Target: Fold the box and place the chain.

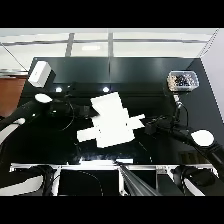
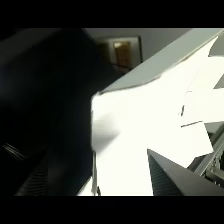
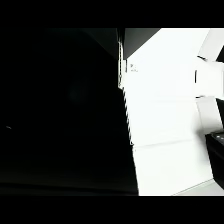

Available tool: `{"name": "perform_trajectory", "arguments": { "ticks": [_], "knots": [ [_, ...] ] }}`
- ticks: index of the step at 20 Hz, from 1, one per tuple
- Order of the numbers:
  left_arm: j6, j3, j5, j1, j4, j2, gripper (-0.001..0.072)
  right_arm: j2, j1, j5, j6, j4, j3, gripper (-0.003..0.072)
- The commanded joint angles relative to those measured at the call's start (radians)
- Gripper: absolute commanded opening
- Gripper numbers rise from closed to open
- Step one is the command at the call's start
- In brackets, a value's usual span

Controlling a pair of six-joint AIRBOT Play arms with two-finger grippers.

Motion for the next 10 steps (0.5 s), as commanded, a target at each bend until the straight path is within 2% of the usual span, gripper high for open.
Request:
{"name": "perform_trajectory", "arguments": {
  "ticks": [1,4,5,6,7,10],
  "knots": [
    [0.108,0.084,-0.086,-0.029,-0.023,-0.123,0.0683,0.001,0.002,0.0,0.007,-0.008,0.0,0.0016],
    [0.216,0.13,-0.195,-0.038,-0.022,-0.184,0.0681,0.001,0.002,0.006,0.011,-0.008,0.0,0.0016],
    [0.246,0.147,-0.241,-0.031,-0.015,-0.205,0.0637,0.001,0.002,0.013,0.011,-0.008,0.0,0.0016],
    [0.262,0.161,-0.268,-0.023,-0.005,-0.221,0.0455,0.001,0.002,0.021,0.011,-0.008,0.0,0.0016],
    [0.266,0.176,-0.287,-0.016,-0.004,-0.238,0.0336,0.001,0.002,0.029,0.011,-0.008,0.0,0.0016],
    [0.266,0.221,-0.386,-0.003,-0.007,-0.3,0.033,0.001,0.002,0.039,0.011,-0.009,0.0,0.0016]
  ]
}}
